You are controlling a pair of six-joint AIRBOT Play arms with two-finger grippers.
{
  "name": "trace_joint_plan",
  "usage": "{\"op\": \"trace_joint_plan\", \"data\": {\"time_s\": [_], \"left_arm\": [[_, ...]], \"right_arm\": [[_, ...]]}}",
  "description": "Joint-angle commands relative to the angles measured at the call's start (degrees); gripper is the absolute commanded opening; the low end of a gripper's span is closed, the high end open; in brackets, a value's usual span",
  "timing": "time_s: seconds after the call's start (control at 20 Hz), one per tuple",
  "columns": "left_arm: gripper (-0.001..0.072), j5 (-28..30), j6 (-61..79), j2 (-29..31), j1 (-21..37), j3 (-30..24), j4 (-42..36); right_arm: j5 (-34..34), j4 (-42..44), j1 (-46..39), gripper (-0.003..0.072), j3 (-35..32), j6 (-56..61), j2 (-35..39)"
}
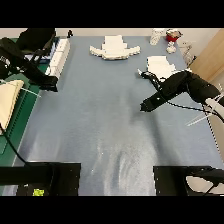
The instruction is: Fold the box.
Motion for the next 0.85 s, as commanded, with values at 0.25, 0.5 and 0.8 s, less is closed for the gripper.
{"op": "trace_joint_plan", "data": {"time_s": [0.25, 0.5, 0.8], "left_arm": [[0.0011, 17.2, -5.9, 14.1, -21.4, -22.9, -0.5], [0.0012, 18.8, -5.9, 13.4, -27.3, -26.8, -0.7], [0.0011, 18.9, -5.9, 13.3, -28.5, -26.8, -0.7]], "right_arm": [[0.0, -0.1, 0.0, 0.0006, 0.0, 0.0, 0.0], [0.0, -0.1, 0.0, 0.0006, 0.0, 0.0, 0.0], [0.0, -0.2, 0.0, 0.0006, 0.0, 0.0, 0.0]]}}
